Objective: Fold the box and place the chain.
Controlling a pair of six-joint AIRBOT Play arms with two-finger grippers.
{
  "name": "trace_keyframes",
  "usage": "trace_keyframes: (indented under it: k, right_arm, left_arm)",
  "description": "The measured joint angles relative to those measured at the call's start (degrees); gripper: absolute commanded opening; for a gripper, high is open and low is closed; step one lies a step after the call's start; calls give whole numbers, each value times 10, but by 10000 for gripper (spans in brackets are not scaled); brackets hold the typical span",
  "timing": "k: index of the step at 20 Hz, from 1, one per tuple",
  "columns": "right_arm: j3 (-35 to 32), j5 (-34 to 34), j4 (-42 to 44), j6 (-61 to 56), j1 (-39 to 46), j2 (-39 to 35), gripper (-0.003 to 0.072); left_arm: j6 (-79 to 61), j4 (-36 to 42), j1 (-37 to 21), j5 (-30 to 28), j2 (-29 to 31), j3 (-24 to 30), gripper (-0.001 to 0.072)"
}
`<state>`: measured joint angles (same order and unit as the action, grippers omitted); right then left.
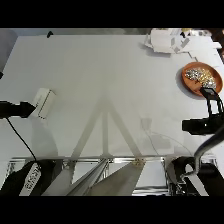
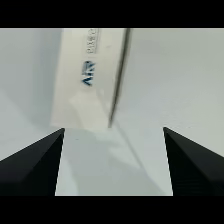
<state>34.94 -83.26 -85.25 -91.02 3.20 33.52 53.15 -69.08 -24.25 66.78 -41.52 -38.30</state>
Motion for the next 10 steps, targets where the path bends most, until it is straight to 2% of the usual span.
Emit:
trace_keyframes:
  k: [3, 6, 10]
  right_arm:
    - [0, 0, 0, 0, 0, 0, 17]
    - [0, 0, 0, 0, 0, 0, 17]
    - [0, 0, 0, 0, 0, 0, 17]
  left_arm:
    - [1, 0, 60, 62, 50, 0, 688]
    - [20, 0, 108, 125, 71, 0, 688]
    - [55, 0, 139, 164, 80, 0, 688]
